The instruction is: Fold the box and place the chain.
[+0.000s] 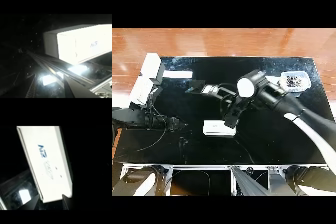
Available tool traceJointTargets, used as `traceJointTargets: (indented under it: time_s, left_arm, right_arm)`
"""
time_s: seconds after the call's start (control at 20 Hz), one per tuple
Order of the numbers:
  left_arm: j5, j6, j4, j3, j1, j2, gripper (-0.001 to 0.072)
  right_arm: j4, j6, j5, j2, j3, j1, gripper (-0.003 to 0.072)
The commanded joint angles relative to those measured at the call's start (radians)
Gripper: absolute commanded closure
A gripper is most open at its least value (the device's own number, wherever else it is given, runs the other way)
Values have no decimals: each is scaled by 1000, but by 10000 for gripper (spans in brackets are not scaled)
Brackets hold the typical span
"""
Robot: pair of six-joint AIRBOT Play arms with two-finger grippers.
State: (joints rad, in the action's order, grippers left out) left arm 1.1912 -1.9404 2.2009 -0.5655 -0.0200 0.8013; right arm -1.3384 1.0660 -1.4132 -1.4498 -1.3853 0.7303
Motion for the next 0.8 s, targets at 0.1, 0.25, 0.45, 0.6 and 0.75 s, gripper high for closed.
traceJointTargets:
  time_s: [0.1, 0.25, 0.45, 0.6, 0.75]
  left_arm:
    - [-69, -354, 0, -153, -153, 67, 246]
    - [-187, -632, -43, -267, -329, 199, 243]
    - [-217, -703, -241, -358, -509, 320, 83]
    - [-213, -700, -287, -348, -546, 360, 84]
    - [-216, -716, -291, -338, -536, 365, 84]
  right_arm:
    - [28, 243, -75, 170, 204, -252, 330]
    - [29, 264, -23, 338, 473, -422, 329]
    - [28, 265, -28, 442, 626, -518, -31]
    - [29, 262, 30, 441, 629, -517, -30]
    - [29, 262, 91, 441, 629, -517, -30]
